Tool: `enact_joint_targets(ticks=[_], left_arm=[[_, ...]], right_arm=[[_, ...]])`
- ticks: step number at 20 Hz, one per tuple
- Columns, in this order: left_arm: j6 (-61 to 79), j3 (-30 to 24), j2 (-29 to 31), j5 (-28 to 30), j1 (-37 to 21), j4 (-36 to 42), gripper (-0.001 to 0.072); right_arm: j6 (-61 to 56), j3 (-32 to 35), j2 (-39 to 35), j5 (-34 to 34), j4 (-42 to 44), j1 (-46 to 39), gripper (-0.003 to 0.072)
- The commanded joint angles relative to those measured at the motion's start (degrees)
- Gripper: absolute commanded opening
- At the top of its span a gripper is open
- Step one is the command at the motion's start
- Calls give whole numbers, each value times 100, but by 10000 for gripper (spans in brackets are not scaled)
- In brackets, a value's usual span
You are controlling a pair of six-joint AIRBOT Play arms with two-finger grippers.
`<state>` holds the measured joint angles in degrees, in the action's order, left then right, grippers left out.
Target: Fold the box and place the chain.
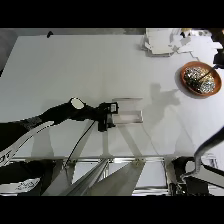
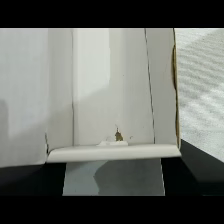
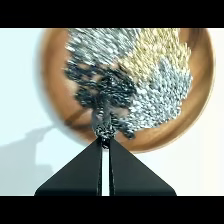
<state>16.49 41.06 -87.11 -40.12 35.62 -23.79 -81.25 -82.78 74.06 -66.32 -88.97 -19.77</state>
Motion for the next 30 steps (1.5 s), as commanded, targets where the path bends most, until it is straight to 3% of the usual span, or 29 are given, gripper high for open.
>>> enact_joint_targets(ticks=[1, 12, 19, 23, 30], left_arm=[[2, 0, 4, 2, -4, 0, 272], [2, 0, 4, 2, -4, -2, 272], [2, 0, 4, 2, -4, -2, 272], [2, 0, 4, 2, -4, -2, 272], [2, 0, 4, 2, -4, 0, 272]], right_arm=[[372, -7, -984, -328, 997, 7, 20], [678, -4, -3187, -1567, 3351, 85, 20], [599, 142, -3644, -1967, 3383, 1727, 21], [472, 778, -3641, -1652, 3392, 2728, 21], [525, 2437, -3471, 103, 3195, 4564, 21]])
